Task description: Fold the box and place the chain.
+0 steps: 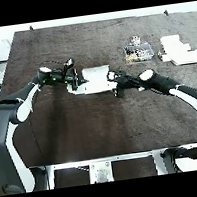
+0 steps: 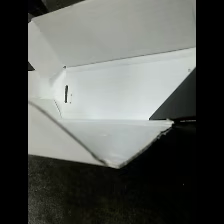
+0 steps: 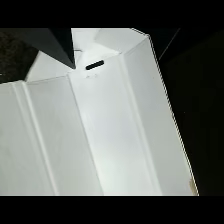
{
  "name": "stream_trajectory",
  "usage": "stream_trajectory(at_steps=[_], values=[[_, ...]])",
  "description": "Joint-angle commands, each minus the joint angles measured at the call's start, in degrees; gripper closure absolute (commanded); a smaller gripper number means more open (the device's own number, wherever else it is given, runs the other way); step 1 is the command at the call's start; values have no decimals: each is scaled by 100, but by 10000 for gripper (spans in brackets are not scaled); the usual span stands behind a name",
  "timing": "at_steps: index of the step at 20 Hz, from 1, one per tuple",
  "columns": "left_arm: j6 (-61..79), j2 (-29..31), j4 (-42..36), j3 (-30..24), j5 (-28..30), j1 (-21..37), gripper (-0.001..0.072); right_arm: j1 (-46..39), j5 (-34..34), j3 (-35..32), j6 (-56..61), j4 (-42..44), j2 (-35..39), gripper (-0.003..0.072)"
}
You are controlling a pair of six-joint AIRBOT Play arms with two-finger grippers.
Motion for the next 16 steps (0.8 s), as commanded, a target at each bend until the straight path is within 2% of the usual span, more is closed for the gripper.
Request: stream_trajectory(at_steps=[1,5,6,8,16], values=[[-2,0,-9,0,-7,4,690,-4,-160,210,26,4,-4,105],[-2,0,-9,-2,-15,4,690,-4,-328,223,24,2,-9,104],[-2,0,-9,0,-22,4,690,-7,-326,236,24,2,-15,42],[0,0,-11,0,-20,4,690,-87,-197,313,26,2,-70,40],[0,0,-11,-2,-20,4,690,-697,1615,1143,116,2,-684,40]])
